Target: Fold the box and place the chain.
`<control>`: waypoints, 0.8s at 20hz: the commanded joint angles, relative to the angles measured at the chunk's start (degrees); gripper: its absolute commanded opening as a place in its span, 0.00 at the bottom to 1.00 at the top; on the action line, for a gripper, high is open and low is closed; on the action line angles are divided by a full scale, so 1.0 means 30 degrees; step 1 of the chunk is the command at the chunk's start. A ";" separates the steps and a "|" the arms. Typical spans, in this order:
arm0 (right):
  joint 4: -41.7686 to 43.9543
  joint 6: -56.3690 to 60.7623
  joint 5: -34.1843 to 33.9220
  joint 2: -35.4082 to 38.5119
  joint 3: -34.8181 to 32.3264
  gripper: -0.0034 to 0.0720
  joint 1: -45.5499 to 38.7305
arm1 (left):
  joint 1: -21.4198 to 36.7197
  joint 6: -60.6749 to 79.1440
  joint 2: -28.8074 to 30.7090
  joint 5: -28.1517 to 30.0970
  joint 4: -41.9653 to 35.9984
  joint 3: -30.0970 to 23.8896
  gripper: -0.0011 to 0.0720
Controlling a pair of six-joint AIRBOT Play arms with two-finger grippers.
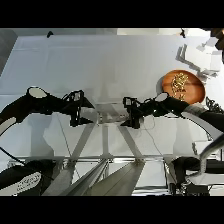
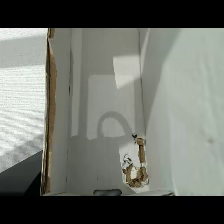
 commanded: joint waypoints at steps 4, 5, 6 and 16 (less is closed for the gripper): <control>0.0000 0.0000 0.0007 0.0000 0.0000 0.74 0.0000 | -0.0138 0.0568 -0.0408 0.0852 -0.0357 -0.0823 0.97; 0.0000 0.0000 0.0007 0.0000 0.0000 0.74 0.0000 | -0.0233 0.0597 -0.0408 0.1311 -0.0386 -0.1049 0.97; 0.0000 0.0000 0.0007 0.0000 0.0000 0.74 0.0000 | -0.0342 0.0729 -0.0415 0.1639 -0.0386 -0.1188 0.97; 0.0000 0.0000 0.0007 0.0000 0.0000 0.74 0.0000 | -0.0488 0.1115 -0.1144 0.2178 -0.1239 -0.1209 0.97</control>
